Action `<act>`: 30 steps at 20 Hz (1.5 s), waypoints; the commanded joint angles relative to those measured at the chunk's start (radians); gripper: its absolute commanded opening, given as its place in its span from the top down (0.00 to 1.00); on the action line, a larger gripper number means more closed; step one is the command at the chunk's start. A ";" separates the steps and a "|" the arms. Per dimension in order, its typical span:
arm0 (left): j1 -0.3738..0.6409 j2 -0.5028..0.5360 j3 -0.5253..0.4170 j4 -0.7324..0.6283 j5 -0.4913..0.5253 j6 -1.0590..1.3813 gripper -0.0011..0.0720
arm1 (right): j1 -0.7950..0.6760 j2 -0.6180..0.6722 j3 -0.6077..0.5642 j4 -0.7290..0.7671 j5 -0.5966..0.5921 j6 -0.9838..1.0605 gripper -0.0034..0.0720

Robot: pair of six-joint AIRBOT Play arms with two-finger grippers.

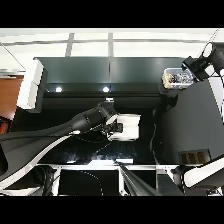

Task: Fold the box and place the chain.

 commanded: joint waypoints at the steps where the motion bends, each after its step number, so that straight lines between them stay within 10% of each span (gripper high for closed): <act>1: 0.001 0.000 0.000 0.001 0.002 0.003 0.94 | -0.004 -0.035 0.003 0.024 -0.051 0.043 0.00; 12: 0.001 0.000 0.000 0.002 0.001 0.003 0.94 | -0.008 -0.118 0.003 0.026 -0.153 0.050 0.04; 14: 0.001 0.000 0.000 0.003 0.001 0.003 0.94 | -0.008 -0.117 0.003 0.038 -0.183 0.022 0.33; 16: 0.001 0.000 0.000 0.003 0.002 0.003 0.94 | -0.008 -0.117 0.003 0.063 -0.173 -0.050 0.33; 17: 0.001 0.000 0.000 0.003 0.002 0.003 0.94 | -0.009 -0.117 0.003 0.062 -0.154 -0.061 0.48; 18: 0.001 0.000 0.000 0.003 0.002 0.003 0.94 | -0.008 -0.115 0.003 0.063 -0.138 -0.105 0.90; 30: 0.001 0.000 0.000 0.002 0.001 0.003 0.94 | -0.013 0.228 0.003 0.079 0.053 -0.649 0.94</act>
